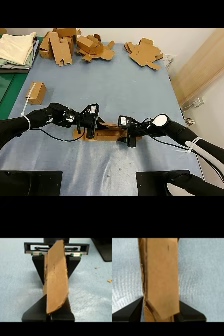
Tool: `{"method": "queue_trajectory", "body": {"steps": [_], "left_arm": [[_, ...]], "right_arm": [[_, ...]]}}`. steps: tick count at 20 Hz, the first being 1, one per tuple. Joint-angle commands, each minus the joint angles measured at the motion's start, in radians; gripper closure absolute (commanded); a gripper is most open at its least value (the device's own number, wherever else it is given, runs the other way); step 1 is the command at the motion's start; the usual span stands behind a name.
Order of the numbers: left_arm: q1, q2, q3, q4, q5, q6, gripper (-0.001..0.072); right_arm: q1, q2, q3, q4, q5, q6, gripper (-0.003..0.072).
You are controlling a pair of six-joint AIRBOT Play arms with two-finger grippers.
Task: Fold the box.
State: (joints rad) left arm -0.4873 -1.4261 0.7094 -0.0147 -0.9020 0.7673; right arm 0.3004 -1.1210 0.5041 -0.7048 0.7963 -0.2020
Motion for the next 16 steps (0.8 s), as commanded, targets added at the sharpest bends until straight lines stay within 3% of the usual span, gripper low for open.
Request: {"method": "queue_trajectory", "body": {"steps": [1,16], "left_arm": [[0.001,0.0,0.0,0.0,0.0,0.0,0.0696],[0.001,0.0,0.0,-0.001,0.0,-0.002,0.0696]], "right_arm": [[0.0,-0.001,0.001,0.002,0.0,0.0,0.0157],[0.0,0.001,0.001,0.001,0.018,0.011,0.013]]}}
